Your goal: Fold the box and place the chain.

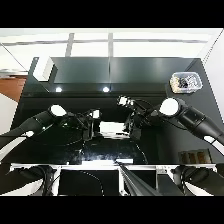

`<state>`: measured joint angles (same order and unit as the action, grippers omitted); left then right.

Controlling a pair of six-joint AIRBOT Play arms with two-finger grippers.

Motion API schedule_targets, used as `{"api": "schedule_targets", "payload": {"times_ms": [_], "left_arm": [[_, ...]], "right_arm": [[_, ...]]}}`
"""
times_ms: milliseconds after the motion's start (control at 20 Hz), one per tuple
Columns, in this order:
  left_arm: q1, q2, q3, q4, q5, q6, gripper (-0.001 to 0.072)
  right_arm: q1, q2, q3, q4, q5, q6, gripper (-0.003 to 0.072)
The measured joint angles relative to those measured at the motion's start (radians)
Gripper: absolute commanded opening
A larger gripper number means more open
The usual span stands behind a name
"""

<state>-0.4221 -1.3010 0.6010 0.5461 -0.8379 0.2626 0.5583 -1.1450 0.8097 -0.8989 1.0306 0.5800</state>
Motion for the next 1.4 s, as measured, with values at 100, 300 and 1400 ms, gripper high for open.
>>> {"api": "schedule_targets", "payload": {"times_ms": [100, 300, 1400], "left_arm": [[0.0, 0.0, 0.0, 0.0, 0.0, -0.001, 0.04], [0.0, 0.0, 0.0, 0.0, 0.0, -0.002, 0.04], [0.0, 0.0, 0.0, -0.001, 0.0, -0.003, 0.04]], "right_arm": [[0.004, 0.0, 0.0, -0.004, -0.003, 0.013, 0.0224], [0.008, 0.0, 0.0, -0.015, -0.003, 0.032, 0.0225], [0.008, 0.0, 0.001, -0.045, 0.02, 0.068, 0.0234]]}}
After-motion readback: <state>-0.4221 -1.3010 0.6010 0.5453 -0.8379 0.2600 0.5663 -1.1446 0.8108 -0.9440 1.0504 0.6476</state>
